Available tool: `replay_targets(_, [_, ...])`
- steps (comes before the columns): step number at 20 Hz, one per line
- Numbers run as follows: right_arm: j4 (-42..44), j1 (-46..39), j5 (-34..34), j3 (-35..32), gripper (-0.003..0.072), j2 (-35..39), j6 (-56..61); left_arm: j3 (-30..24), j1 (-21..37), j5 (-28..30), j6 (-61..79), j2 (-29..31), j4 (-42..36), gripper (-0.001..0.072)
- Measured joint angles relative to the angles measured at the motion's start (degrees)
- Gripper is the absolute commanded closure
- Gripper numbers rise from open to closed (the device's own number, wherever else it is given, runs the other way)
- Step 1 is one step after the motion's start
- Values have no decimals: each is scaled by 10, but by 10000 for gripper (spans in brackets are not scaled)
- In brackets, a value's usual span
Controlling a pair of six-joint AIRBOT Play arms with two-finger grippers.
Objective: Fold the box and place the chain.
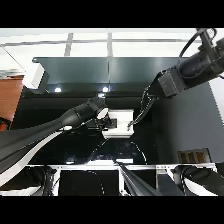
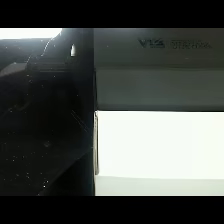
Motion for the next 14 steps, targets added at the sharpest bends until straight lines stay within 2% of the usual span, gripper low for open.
replay_targets(6, [43,23,-86,-101,675,0,-7,0,0,0,0,0,0,680])
replay_targets(11, [33,41,-154,-222,673,0,-2,0,0,0,0,0,0,680])
replay_targets(14, [31,56,-225,-301,673,-1,4,0,0,0,0,0,0,680])
